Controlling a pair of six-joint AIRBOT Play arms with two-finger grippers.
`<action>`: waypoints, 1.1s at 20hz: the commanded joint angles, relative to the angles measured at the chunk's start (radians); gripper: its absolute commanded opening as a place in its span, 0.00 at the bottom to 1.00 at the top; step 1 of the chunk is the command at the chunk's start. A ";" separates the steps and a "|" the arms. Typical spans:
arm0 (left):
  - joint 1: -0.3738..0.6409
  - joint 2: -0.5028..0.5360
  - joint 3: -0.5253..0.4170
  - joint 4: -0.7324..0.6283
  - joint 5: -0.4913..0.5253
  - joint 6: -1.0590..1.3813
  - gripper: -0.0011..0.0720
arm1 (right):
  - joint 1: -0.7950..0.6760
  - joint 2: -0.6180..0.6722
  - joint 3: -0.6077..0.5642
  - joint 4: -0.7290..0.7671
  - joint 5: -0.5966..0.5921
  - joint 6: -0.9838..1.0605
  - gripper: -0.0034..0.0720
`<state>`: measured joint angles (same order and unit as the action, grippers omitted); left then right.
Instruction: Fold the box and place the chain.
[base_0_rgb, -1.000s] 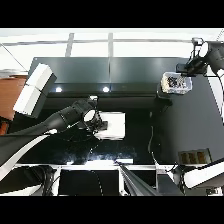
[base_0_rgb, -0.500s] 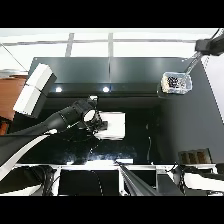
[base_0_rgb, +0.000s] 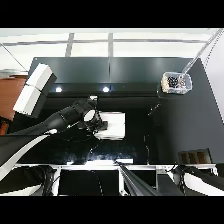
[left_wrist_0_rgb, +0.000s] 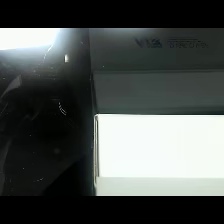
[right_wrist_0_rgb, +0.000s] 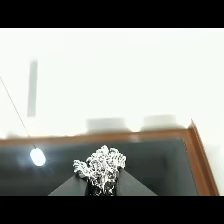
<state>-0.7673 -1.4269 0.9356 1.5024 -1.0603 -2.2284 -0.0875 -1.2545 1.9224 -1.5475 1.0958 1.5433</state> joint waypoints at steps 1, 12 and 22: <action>-0.001 0.001 0.000 0.000 -0.016 0.000 0.06 | 0.000 0.021 0.096 0.129 0.043 -0.020 0.07; 0.000 0.001 0.000 0.001 -0.010 0.000 0.06 | 0.204 0.140 -0.116 0.451 0.387 -0.259 0.07; 0.000 0.001 0.000 0.000 -0.013 0.000 0.06 | 0.486 0.140 -0.240 0.606 0.470 -0.365 0.07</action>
<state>-0.7673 -1.4269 0.9356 1.5024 -1.0718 -2.2288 0.3393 -1.1152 1.7035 -1.0325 1.5539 1.2285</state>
